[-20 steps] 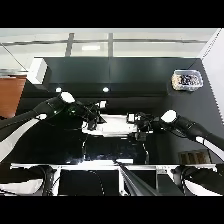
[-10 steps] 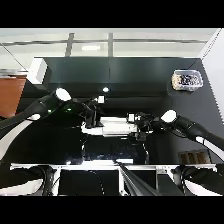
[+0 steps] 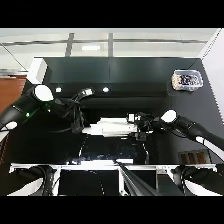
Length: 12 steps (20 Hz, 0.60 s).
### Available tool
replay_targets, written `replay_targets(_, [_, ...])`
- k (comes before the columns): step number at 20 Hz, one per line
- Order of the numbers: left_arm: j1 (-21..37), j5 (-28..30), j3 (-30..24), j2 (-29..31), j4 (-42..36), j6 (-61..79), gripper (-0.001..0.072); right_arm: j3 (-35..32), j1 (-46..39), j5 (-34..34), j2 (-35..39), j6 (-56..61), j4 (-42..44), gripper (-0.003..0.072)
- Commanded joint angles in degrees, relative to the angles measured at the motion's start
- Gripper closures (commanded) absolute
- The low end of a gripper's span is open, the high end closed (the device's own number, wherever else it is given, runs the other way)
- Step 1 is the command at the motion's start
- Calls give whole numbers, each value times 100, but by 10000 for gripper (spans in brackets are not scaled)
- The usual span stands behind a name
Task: Fold the box and place the chain.
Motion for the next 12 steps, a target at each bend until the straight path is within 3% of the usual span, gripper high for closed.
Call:
replay_targets(1, [-455,160,-713,81,-1377,-293,686,-2,2,15,-2,7,2,270])
replay_targets(3, [-787,992,-935,81,-2280,308,685,-2,2,15,-2,7,2,270])
replay_targets(6, [-774,2391,-931,81,-3611,916,685,-2,2,31,-2,7,4,270])
replay_targets(9, [-573,3888,-933,76,-3595,916,685,-2,2,37,-2,7,2,270])
replay_targets(10, [-514,4153,-933,66,-3532,918,685,-2,2,61,-2,7,2,270])
replay_targets(12, [-461,4135,-931,-83,-3215,911,685,-2,2,72,-2,7,2,270])
